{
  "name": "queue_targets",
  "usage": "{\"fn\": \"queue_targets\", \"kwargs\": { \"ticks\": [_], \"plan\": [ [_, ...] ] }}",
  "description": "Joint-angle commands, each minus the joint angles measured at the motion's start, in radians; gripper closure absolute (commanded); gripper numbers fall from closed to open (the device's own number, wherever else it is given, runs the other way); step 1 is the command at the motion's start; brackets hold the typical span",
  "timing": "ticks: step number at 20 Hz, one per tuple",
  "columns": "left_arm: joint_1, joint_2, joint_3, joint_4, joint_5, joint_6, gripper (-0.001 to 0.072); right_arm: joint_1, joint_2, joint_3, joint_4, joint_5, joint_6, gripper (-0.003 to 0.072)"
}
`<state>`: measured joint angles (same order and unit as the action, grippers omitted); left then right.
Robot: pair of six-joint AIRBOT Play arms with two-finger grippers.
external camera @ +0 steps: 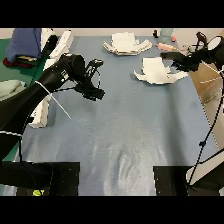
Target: Fold the box.
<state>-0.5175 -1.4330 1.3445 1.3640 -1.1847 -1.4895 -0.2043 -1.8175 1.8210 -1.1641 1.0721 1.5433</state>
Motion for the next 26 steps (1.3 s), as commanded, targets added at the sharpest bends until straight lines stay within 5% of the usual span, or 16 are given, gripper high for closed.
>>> {"fn": "queue_targets", "kwargs": {
  "ticks": [1,12,26],
  "plan": [
    [0.000,-0.001,0.000,0.000,0.000,0.000,0.0696,-0.109,-0.162,0.146,0.132,0.036,-0.044,0.0300],
    [0.000,-0.001,0.000,0.000,0.000,0.000,0.0697,-0.225,-0.292,0.228,0.135,-0.112,-0.073,0.0300],
    [0.000,-0.001,0.000,0.000,0.000,0.000,0.0696,-0.236,-0.338,0.225,0.260,-0.041,-0.197,0.0336]
  ]
}}
